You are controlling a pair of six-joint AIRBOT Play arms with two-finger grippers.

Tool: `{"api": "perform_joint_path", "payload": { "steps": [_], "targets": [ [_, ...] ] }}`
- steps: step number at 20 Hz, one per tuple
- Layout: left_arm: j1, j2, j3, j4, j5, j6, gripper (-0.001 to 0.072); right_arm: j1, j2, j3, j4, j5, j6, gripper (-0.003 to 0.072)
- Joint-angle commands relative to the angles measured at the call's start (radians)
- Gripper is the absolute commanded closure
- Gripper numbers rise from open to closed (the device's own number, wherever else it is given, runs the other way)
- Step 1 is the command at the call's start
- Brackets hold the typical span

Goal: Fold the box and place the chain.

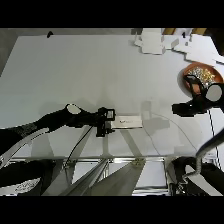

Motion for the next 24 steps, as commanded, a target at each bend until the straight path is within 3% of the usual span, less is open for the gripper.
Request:
{"api": "perform_joint_path", "payload": {
  "steps": [1, 7, 9, 12, 19, 22, 24],
  "targets": [
    [0.001, 0.001, 0.000, 0.000, -0.001, 0.000, 0.0501, -0.012, 0.000, -0.001, -0.002, 0.006, 0.026, 0.0671],
    [0.008, 0.031, 0.000, 0.001, -0.030, -0.032, 0.0500, -0.012, 0.000, -0.001, -0.003, 0.005, 0.026, 0.0671],
    [0.033, 0.103, 0.000, 0.024, -0.029, -0.162, 0.0497, -0.012, 0.000, -0.001, -0.003, 0.005, 0.026, 0.0671],
    [0.121, 0.265, 0.000, 0.163, -0.030, -0.397, 0.0497, -0.012, 0.000, -0.001, -0.003, 0.006, 0.026, 0.0671],
    [0.491, 0.662, 0.000, 0.711, -0.050, -1.114, 0.0496, -0.012, 0.000, -0.001, -0.003, 0.005, 0.026, 0.0671],
    [0.679, 0.748, 0.000, 0.933, -0.081, -1.365, 0.0495, -0.012, 0.000, -0.001, -0.003, 0.005, 0.026, 0.0671],
    [0.787, 0.759, 0.000, 0.999, -0.084, -1.452, 0.0495, -0.012, 0.000, -0.001, -0.003, 0.005, 0.026, 0.0671]
  ]
}}
